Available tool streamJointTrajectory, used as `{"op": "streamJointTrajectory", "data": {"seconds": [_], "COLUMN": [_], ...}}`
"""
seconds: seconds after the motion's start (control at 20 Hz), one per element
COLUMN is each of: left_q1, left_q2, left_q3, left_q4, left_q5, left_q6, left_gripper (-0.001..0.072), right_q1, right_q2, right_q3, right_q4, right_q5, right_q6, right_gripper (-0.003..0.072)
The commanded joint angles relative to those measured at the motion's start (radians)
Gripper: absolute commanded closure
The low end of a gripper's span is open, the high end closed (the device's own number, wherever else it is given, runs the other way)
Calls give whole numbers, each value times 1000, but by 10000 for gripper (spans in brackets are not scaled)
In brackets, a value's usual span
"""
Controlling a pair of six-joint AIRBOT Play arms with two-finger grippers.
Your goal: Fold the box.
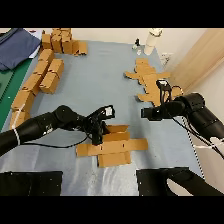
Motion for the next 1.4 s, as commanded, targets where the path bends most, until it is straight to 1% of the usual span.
{"op": "streamJointTrajectory", "data": {"seconds": [0.0, 0.05, 0.1, 0.2, 0.25, 0.35, 0.55, 0.65, 0.85, 0.95, 1.15, 1.35], "left_q1": [-11, -12, -12, -17, -26, -31, -34, -35, -35, -35, -48, -54], "left_q2": [17, 14, 14, 13, 13, 13, 8, -7, -34, -36, -36, -35], "left_q3": [-58, -56, -55, -55, -54, -51, -54, -55, -57, -63, -87, -89], "left_q4": [-4, -13, -39, -73, -79, -136, -157, -164, -183, -184, -240, -239], "left_q5": [212, 269, 274, 233, 240, 251, 149, 125, 116, 94, 91, 42], "left_q6": [48, 70, 118, 204, 222, 267, 302, 302, 306, 306, 356, 357], "left_gripper": [697, 697, 697, 696, 696, 696, 697, 697, 697, 697, 697, 696], "right_q1": [4, 4, 4, 4, 4, 5, 35, 50, 60, 60, 60, 60], "right_q2": [0, 0, 0, 0, 0, 0, 0, 0, 0, 0, 0, 0], "right_q3": [-13, -16, -17, -17, -17, -17, -17, -17, -17, -17, -17, -17], "right_q4": [13, 20, 26, 41, 48, 57, 58, 58, 58, 58, 59, 60], "right_q5": [45, 56, 58, 65, 75, 80, 87, 94, 105, 105, 109, 109], "right_q6": [2, 2, 3, 2, 2, 3, 11, 12, 12, 12, 12, 12], "right_gripper": [682, 682, 682, 682, 682, 682, 682, 682, 682, 682, 682, 682]}}
